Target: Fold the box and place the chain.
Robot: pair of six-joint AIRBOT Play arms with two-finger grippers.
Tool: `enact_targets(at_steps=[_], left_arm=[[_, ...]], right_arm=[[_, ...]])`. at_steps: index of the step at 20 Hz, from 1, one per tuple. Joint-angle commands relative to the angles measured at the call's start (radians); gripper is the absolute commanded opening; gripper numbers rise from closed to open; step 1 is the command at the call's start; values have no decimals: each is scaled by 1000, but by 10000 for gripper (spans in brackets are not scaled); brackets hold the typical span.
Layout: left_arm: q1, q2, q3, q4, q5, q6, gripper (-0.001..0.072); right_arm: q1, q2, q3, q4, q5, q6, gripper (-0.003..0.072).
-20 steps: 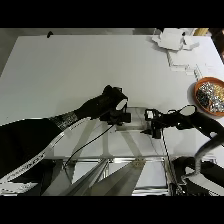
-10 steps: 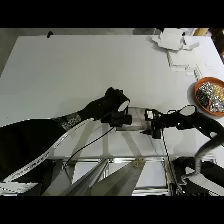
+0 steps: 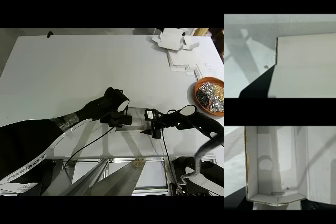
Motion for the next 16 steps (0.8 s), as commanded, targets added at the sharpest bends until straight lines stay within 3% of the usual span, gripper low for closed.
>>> enact_targets(at_steps=[1,4,7,8,10,11,14,16], left_arm=[[14,51,0,-15,0,62,112],[25,106,0,-47,-2,220,112],[52,160,-1,-90,-66,370,115],[66,185,-1,-92,-75,419,180],[97,255,-23,-96,-78,508,423],[118,302,-50,-107,-75,566,503],[246,499,-255,-209,52,844,555],[389,643,-456,-326,175,1186,651]], right_arm=[[0,1,1,0,1,2,356],[0,1,1,0,2,2,356],[0,1,1,0,2,2,356],[0,1,1,0,2,2,356],[0,1,1,0,2,2,356],[0,1,1,0,1,2,356],[0,1,1,0,2,2,356],[0,1,1,0,2,2,356]])
